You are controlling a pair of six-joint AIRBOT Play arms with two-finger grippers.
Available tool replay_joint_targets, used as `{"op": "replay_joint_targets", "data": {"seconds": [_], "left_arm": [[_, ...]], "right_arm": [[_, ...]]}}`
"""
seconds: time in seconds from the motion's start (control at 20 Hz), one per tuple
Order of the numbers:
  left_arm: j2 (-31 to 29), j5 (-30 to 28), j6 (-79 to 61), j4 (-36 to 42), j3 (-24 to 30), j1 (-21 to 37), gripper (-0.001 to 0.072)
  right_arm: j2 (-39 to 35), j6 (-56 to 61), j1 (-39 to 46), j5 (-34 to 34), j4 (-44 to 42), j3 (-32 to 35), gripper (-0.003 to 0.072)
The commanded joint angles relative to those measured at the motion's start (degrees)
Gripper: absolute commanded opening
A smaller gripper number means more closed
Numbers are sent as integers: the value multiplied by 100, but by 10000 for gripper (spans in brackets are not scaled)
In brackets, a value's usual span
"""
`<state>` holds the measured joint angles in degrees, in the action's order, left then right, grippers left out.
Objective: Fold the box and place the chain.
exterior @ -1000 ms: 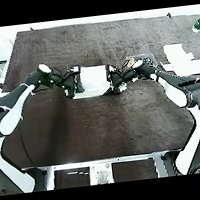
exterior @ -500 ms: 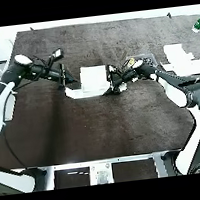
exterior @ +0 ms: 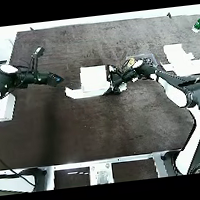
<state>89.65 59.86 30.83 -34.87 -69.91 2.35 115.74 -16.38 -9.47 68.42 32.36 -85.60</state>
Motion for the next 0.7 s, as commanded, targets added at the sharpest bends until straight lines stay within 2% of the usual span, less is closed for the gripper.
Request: {"op": "replay_joint_targets", "data": {"seconds": [0.0,0.4,0.65], "left_arm": [[-22,-367,1180,-435,361,74,15],[46,-446,2035,-549,605,74,16],[391,-463,2334,-223,605,20,17]], "right_arm": [[0,2,2,2,0,2,423],[0,2,2,2,0,2,424],[0,2,4,2,0,2,423]]}}
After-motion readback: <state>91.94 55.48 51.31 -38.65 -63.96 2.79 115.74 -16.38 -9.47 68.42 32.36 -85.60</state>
